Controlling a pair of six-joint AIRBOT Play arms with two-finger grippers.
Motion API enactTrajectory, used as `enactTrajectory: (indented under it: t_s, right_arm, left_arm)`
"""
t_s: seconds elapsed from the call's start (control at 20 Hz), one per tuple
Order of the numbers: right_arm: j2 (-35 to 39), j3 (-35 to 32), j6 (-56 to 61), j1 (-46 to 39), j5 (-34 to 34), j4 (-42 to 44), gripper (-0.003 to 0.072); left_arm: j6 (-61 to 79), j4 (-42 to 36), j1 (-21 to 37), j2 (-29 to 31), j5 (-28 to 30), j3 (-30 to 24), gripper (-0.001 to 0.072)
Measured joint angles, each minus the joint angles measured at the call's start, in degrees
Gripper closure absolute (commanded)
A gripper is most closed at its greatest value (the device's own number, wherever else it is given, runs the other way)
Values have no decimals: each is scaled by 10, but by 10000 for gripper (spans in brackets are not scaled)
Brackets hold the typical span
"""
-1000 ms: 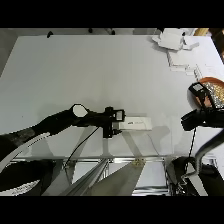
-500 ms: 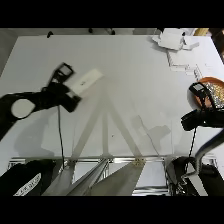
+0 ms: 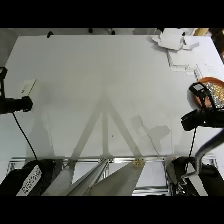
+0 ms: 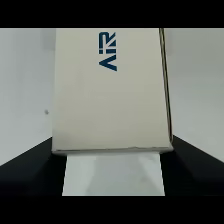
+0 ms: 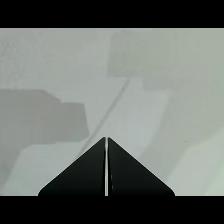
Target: Fold the box and place the chain.
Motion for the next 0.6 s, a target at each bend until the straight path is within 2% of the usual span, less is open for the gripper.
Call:
enactTrajectory:
  t_s: [0.1,0.35,0.6]
  right_arm:
    - [0,0,0,0,0,0,663]
    - [0,0,0,0,0,0,663]
    - [0,0,0,0,0,0,663]
  left_arm:
    - [-6,-2,25,-6,4,-16,15]
    - [-12,-13,47,-17,24,-57,12]
    - [-14,-15,51,-5,15,-70,12]
